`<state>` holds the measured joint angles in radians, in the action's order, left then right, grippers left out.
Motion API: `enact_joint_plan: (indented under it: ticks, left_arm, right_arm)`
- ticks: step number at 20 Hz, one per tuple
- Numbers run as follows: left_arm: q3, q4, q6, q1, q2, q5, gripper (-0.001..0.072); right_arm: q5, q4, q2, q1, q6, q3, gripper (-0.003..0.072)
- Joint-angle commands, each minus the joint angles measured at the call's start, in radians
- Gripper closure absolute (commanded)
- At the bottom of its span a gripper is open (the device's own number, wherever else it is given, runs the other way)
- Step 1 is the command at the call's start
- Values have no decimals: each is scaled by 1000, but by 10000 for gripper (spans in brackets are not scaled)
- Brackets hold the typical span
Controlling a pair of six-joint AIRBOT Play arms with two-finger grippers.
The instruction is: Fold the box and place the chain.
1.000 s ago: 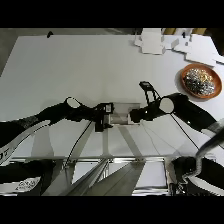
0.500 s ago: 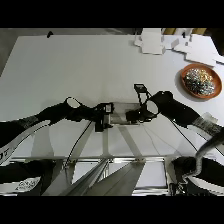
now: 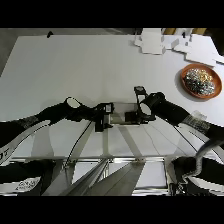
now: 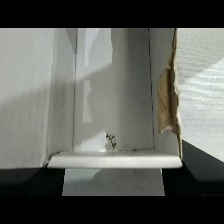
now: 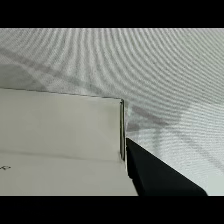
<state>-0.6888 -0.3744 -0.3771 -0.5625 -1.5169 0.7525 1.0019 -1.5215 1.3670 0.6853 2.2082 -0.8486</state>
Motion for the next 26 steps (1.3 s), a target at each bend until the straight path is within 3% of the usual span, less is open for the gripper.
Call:
enact_joint_plan:
  ticks: [1,5,7,9,13,14,15,16,22,26]
  left_arm:
    - [0,0,0,0,1,0,557]
    - [0,0,0,0,1,0,557]
    - [0,0,0,0,1,0,557]
    - [0,0,0,0,1,0,557]
    - [0,0,0,0,1,0,557]
    - [0,0,0,0,1,0,557]
    - [0,0,0,0,1,0,557]
    - [0,0,0,0,1,0,557]
    - [0,0,0,0,1,0,557]
    - [0,0,0,0,1,0,557]
  right_arm:
    - [1,-13,5,5,22,-1,468]
    - [1,-13,5,6,22,-1,537]
    - [2,-13,5,6,21,-1,626]
    - [6,-13,5,6,20,-1,669]
    - [2,-17,4,6,16,-1,664]
    - [1,-21,4,5,17,-1,601]
    - [0,-27,4,5,17,-1,484]
    - [0,-34,4,5,17,-1,439]
    - [-2,-57,-4,5,18,-1,452]
    - [-31,-53,-4,9,21,-1,533]
